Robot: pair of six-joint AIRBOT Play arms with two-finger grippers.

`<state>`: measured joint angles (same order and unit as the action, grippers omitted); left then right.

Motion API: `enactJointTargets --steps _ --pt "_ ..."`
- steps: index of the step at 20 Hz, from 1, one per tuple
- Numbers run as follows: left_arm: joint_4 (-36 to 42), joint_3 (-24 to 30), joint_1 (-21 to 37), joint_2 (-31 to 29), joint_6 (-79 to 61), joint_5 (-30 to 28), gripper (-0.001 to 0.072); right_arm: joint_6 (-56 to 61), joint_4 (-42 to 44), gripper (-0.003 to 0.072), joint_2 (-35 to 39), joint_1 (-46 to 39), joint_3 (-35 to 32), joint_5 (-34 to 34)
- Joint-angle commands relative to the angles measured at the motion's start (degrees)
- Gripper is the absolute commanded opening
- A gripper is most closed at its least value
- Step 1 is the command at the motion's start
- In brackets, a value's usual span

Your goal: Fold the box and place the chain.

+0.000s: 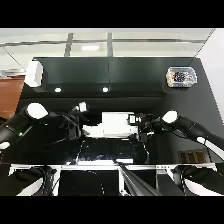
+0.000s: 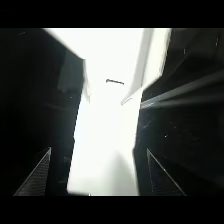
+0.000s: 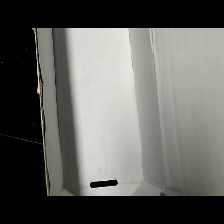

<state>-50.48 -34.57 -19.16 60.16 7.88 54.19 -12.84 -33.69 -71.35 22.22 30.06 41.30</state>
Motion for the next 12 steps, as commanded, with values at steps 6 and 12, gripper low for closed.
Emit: enactJointTargets --steps 6,12 --pt "8.28 -1.9 -8.5 12.35 -13.66 -4.24 0.0713 0.02 0.0 0.0408 0.0 0.04 -0.04 0.0" --pt "8.35 -1.88 -10.05 12.41 -13.46 -4.72 0.0486 0.02 0.0 0.0408 0.0 0.04 -0.04 0.0"
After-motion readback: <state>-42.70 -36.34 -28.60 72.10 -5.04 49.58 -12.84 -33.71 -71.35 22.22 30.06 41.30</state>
